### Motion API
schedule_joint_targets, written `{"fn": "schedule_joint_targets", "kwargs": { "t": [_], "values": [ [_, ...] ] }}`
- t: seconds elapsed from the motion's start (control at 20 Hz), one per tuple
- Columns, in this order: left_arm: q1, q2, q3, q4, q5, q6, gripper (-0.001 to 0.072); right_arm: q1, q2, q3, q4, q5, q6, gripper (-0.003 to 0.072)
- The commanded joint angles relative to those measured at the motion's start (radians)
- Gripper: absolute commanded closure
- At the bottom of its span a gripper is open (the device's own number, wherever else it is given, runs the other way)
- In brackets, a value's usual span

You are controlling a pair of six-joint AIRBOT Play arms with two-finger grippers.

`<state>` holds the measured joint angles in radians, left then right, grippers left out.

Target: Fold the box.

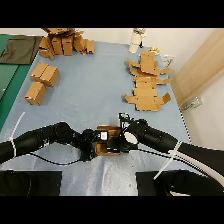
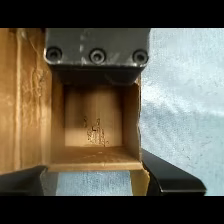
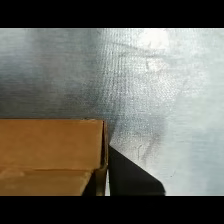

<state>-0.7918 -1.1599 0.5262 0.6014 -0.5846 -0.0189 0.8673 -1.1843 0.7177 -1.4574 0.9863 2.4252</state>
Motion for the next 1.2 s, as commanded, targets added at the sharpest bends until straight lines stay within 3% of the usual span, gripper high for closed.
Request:
{"fn": "schedule_joint_targets", "kwargs": {
  "t": [0.0, 0.3, 0.65, 1.05, 1.1, 1.15],
  "values": [
    [0.0, 0.0, 0.001, -0.003, 0.001, 0.0, 0.0113, 0.001, 0.001, 0.018, 0.006, 0.032, -0.002, 0.0401],
    [0.0, 0.0, 0.001, -0.003, 0.001, 0.0, 0.0113, 0.0, 0.001, 0.043, -0.014, 0.156, 0.002, 0.0377],
    [0.0, 0.0, 0.001, -0.003, 0.001, 0.0, 0.0113, 0.0, 0.008, 0.045, -0.013, 0.159, 0.005, 0.0377],
    [0.0, 0.0, 0.001, -0.003, 0.001, 0.0, 0.0113, -0.002, 0.203, 0.05, -0.051, 0.174, 0.069, 0.0383],
    [0.0, 0.0, 0.001, -0.003, 0.001, 0.0, 0.0113, -0.002, 0.235, 0.05, -0.074, 0.189, 0.077, 0.0481],
    [0.0, 0.0, 0.001, -0.003, 0.001, 0.0, 0.0113, -0.002, 0.266, 0.05, -0.103, 0.212, 0.084, 0.0679]
  ]
}}
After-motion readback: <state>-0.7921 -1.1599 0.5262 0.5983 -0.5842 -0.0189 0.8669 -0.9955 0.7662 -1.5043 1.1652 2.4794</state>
